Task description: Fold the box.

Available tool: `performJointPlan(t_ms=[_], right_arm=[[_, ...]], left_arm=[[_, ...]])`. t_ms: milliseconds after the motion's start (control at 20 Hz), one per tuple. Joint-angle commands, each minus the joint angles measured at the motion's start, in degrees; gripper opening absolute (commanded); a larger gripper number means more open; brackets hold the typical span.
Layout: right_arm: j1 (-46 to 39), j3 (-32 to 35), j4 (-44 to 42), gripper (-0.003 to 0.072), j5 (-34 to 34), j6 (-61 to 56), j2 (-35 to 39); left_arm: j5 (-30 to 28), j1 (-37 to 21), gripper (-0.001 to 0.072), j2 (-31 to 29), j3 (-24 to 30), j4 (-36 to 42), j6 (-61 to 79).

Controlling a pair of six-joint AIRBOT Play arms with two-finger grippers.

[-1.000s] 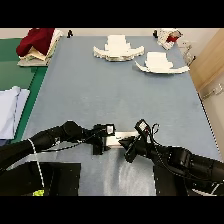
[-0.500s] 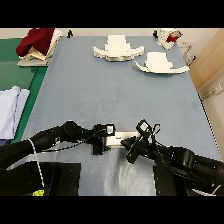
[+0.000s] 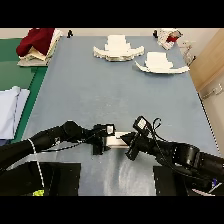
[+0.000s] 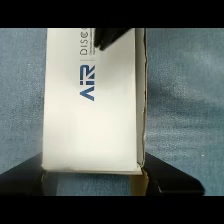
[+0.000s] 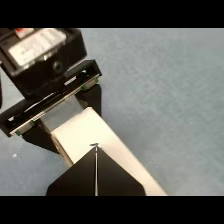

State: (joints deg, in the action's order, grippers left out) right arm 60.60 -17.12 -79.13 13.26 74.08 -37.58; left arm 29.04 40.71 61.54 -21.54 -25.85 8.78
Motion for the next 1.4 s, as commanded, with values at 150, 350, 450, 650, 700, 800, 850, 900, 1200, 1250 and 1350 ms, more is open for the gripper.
performJointPlan(t_ms=[150, 350, 450, 650, 700, 800, 850, 900, 1200, 1250, 1350], right_arm=[[-9.49, -13.38, -12.74, 0.0003, 19.91, 30.58, -0.02], [-28.22, -21.94, -36.74, 0.0003, 33.35, 58.12, -5.73], [-37.88, -26.84, -45.24, 0.0003, 41.48, 68.15, -11.78], [-48.39, -34.88, -47.19, 0.0003, 48.5, 72.96, -24.9], [-49.79, -36.13, -47.28, 0.0003, 48.76, 72.94, -27.58], [-50.62, -37.57, -47.1, 0.0004, 48.61, 72.94, -31.19], [-50.62, -37.68, -47.1, 0.0003, 47.91, 72.94, -32.2], [-50.62, -37.68, -47.12, 0.0004, 47.23, 72.94, -32.94], [-50.62, -37.68, -46.21, 0.0004, 46.6, 72.96, -33.53], [-50.62, -37.66, -46.21, 0.0004, 46.6, 72.96, -33.53], [-50.62, -37.66, -46.21, 0.0004, 46.6, 72.96, -33.53]], left_arm=[[-0.02, 0.02, 0.0402, -0.02, 0.0, -0.04, 0.0], [-0.02, 0.02, 0.0402, -0.02, 0.0, -0.04, 0.0], [-0.02, 0.02, 0.0402, -0.02, 0.0, -0.02, 0.0], [-0.04, 0.02, 0.0402, -0.02, 0.0, -0.02, 0.0], [-0.04, 0.02, 0.0402, -0.02, 0.0, -0.02, 0.0], [0.0, 0.02, 0.0402, -0.02, 0.0, -0.04, 0.0], [-0.02, 0.02, 0.0402, -0.02, 0.0, -0.02, 0.0], [-0.02, 0.02, 0.0402, -0.02, 0.0, -0.02, 0.0], [-0.04, 0.02, 0.0402, -0.02, 0.0, -0.02, 0.0], [-0.02, 0.02, 0.0402, -0.02, 0.0, -0.02, 0.0], [-0.02, 0.02, 0.0402, -0.02, 0.0, -0.02, 0.0]])
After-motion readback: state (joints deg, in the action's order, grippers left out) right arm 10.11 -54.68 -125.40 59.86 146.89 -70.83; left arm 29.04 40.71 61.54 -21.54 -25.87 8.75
